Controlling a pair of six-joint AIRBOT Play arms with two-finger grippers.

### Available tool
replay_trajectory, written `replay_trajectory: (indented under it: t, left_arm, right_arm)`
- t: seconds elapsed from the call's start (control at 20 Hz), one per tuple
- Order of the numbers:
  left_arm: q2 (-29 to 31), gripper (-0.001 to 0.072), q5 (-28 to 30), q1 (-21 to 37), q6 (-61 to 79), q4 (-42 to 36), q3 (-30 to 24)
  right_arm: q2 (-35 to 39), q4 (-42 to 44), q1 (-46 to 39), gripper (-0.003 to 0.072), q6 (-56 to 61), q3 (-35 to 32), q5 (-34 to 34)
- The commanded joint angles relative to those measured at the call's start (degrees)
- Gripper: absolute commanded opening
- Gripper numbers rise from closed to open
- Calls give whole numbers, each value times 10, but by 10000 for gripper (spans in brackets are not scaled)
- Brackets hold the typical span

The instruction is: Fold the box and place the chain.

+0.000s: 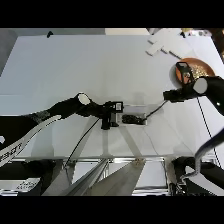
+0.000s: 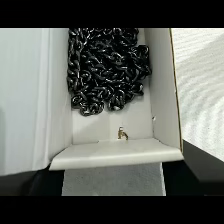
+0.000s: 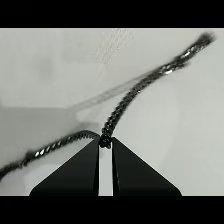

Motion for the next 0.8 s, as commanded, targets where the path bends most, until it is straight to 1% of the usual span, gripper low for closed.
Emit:
replay_trajectory:
  t: [0.0, 0.15, 0.35, 0.65, 0.75]
  left_arm:
    - [0, 255, 0, 0, 0, 0, 0]
    - [0, 255, 0, 0, 0, 0, 0]
    - [0, 255, 0, 0, 0, 0, 0]
    - [0, 255, 0, 0, 0, 0, 0]
    - [0, 255, 0, 0, 0, 0, 0]
  right_arm:
    - [100, 36, 0, 19, -47, 0, 46]
    - [178, 128, 0, 20, -100, 0, 83]
    - [252, 244, 0, 20, -167, 0, 132]
    - [319, 338, 0, 20, -169, 0, 145]
    - [326, 400, 0, 20, -187, 0, 145]
